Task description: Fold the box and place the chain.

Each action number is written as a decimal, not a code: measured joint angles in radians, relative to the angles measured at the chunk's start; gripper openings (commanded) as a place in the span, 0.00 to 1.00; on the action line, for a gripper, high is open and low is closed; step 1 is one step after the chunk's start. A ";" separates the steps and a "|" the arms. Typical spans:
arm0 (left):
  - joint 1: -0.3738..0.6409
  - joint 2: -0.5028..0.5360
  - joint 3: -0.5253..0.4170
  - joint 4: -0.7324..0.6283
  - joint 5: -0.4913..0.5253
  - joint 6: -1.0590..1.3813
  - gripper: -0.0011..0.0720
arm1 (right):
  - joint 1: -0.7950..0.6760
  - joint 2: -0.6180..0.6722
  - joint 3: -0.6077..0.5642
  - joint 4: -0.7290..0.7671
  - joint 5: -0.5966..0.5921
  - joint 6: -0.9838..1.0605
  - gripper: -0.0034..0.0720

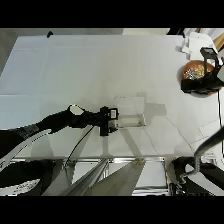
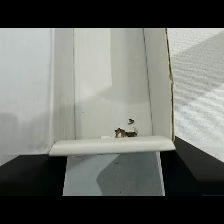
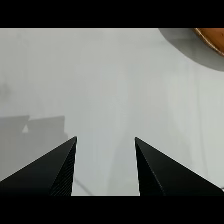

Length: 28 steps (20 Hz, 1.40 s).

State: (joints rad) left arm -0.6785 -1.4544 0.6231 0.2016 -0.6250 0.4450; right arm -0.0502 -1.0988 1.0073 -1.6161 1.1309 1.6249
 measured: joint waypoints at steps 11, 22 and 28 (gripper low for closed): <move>0.000 0.000 0.000 0.000 0.000 0.000 0.36 | -0.004 -0.051 0.019 -0.002 -0.027 -0.003 0.59; 0.000 0.000 0.000 0.000 0.000 0.000 0.36 | -0.217 -0.367 0.300 -0.001 -0.017 -0.011 0.57; 0.000 0.000 0.000 0.000 0.000 0.000 0.36 | -0.356 -0.474 0.343 0.063 -0.054 -0.068 0.40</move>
